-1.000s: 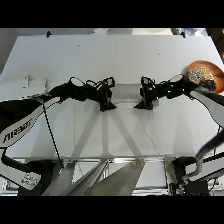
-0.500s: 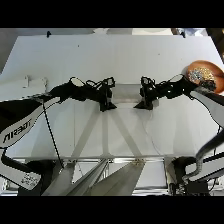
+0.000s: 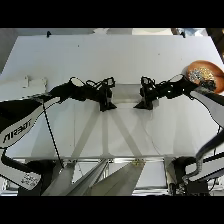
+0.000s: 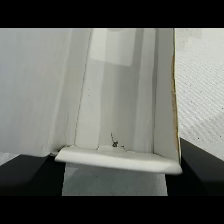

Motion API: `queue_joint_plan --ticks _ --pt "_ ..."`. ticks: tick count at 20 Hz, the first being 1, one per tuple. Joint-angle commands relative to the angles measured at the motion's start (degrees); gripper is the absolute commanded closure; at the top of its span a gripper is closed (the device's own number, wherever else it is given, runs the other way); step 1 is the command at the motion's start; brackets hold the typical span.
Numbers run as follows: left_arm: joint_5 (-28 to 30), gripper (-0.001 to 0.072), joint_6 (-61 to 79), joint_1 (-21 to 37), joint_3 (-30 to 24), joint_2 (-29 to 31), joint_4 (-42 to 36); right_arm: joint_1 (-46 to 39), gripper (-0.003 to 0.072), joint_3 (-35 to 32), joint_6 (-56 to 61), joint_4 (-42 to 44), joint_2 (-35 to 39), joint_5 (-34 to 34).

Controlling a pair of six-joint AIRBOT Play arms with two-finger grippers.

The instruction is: Fold the box and place the chain.

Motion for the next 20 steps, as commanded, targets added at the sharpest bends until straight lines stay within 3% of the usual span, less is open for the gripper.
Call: queue_joint_plan --ticks 1,7,12,13,14,15,17,18,19,20 --pt "0.0 0.0340 0.0 0.0 0.0 0.0 0.0 0.0 0.0171 0.0 0.0 0.4 0.0 0.4" --pt "0.0 0.0692 0.0 0.0 0.0 0.0 0.0 0.0 0.0171 0.0 0.0 0.4 0.0 0.2" --pt "0.0 0.0692 0.0 0.0 0.0 0.0 0.0 0.0 0.0175 0.0 0.0 0.3 0.0 0.1" --pt "0.0 0.0692 0.0 0.0 0.0 0.0 0.0 0.0 0.0222 0.0 0.0 0.3 0.0 0.1" --pt "0.0 0.0691 0.0 0.0 0.0 0.0 0.0 0.0 0.0319 0.0 0.0 0.3 0.0 0.2" --pt "0.0 0.0690 0.0 0.0 0.0 0.0 0.0 0.0 0.0355 0.0 0.0 0.3 0.0 0.2" --pt "0.0 0.0690 0.0 0.0 0.0 0.0 0.0 0.0 0.0349 0.0 0.0 0.3 0.0 0.3" --pt "0.0 0.0690 0.0 0.0 0.0 0.0 0.0 0.0 0.0310 0.0 0.1 0.3 0.0 0.5" --pt "0.0 0.0690 0.0 0.0 0.0 0.0 0.0 0.0 0.0095 0.0 0.3 0.3 0.0 0.7" --pt "0.0 0.0690 0.0 0.0 0.0 0.0 0.0 0.0 -0.0018 0.0 0.3 0.3 0.0 0.8"
